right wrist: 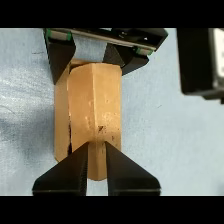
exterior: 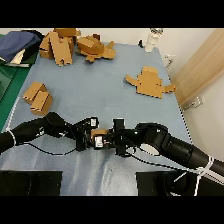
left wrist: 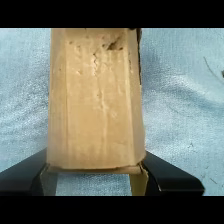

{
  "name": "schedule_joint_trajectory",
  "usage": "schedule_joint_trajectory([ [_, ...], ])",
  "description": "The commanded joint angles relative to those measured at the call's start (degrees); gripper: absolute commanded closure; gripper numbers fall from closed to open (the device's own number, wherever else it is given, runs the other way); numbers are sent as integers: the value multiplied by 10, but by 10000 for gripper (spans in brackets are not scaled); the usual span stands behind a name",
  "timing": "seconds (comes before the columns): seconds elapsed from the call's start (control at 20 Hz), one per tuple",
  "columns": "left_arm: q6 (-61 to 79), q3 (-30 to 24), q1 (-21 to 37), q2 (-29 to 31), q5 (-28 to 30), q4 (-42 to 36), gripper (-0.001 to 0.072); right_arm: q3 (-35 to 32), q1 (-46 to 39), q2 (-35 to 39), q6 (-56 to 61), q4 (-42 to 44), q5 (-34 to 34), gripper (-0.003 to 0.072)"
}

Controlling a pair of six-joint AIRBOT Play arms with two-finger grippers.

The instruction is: Fold the box.

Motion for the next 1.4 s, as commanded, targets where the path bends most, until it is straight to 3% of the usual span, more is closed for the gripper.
schedule_joint_trajectory([
  [0.0, 0, 0, 0, 0, 0, 0, 478, 1, 0, 1, 0, -8, -5, 530],
  [0.55, 0, 0, 0, 0, 0, 0, 478, 0, 1, -14, 0, 43, -6, 532],
  [0.9, 0, 0, 0, 0, 0, 0, 478, 0, 1, -12, 7, 91, 56, 523],
  [1.2, 0, 0, 0, 0, 1, 0, 478, 24, -12, 92, 272, 44, 44, 530],
  [1.25, 0, 0, 0, 0, 1, 0, 478, 27, -17, 116, 378, 25, 39, 649],
  [1.35, 0, 0, 0, 0, 0, 0, 478, 24, -38, 148, 592, 5, 42, 683],
])
